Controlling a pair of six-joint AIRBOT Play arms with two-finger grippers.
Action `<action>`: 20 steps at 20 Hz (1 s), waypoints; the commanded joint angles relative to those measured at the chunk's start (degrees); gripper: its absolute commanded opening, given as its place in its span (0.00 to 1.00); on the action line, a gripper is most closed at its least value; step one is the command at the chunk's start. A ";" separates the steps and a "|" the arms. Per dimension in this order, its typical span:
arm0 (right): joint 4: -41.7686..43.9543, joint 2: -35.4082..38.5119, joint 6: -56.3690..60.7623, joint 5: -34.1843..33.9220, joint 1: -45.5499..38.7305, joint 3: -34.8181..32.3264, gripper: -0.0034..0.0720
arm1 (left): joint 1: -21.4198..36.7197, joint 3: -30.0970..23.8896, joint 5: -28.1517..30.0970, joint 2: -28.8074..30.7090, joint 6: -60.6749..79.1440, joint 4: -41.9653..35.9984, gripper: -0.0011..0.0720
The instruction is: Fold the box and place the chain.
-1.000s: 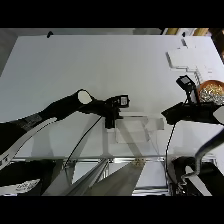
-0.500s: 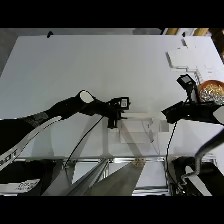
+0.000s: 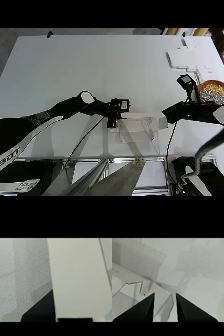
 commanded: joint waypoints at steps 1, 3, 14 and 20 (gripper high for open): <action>-0.02 -0.02 0.00 0.00 0.04 0.00 0.44 | -0.02 -0.04 -0.28 -0.07 0.13 1.20 0.02; -0.02 -0.02 0.00 0.00 0.04 0.00 0.44 | -0.02 -0.04 -0.28 -0.07 0.13 1.20 0.02; -0.02 -0.02 0.00 -0.04 0.04 0.00 0.44 | -0.04 -0.02 -0.26 0.59 0.11 1.20 0.02; 0.02 -0.07 0.04 0.00 0.04 0.00 0.44 | 0.04 0.00 0.02 3.02 -6.62 7.28 0.02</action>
